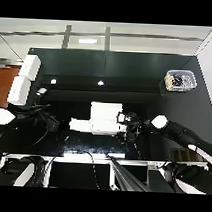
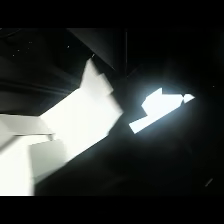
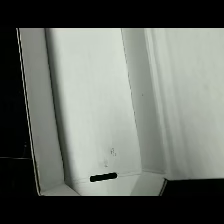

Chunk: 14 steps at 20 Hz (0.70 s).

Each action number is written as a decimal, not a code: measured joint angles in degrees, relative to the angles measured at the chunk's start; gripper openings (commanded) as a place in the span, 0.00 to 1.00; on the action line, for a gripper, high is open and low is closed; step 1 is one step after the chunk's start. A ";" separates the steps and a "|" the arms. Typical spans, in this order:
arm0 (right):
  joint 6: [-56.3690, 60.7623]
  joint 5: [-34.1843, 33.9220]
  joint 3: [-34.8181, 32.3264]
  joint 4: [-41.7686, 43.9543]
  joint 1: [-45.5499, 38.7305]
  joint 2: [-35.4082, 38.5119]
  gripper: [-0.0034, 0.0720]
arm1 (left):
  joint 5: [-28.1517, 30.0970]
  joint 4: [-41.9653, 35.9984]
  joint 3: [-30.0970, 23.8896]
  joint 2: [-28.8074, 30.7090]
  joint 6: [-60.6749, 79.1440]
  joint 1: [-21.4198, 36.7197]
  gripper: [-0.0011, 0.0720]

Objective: Fold the box and place the chain.

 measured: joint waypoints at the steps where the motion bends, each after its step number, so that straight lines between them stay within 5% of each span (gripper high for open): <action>1: 0.00 0.02 0.00 0.00 -0.02 0.00 0.55 | 0.13 1.03 -0.57 -0.20 -5.20 2.56 0.06; 6: 0.00 0.02 0.00 0.00 0.00 0.00 0.55 | 1.95 -4.00 -4.15 -6.05 -17.62 9.33 0.06; 14: 0.00 0.04 0.00 -0.02 0.00 0.00 0.55 | 2.56 -26.34 -5.66 -25.24 -3.54 2.99 0.06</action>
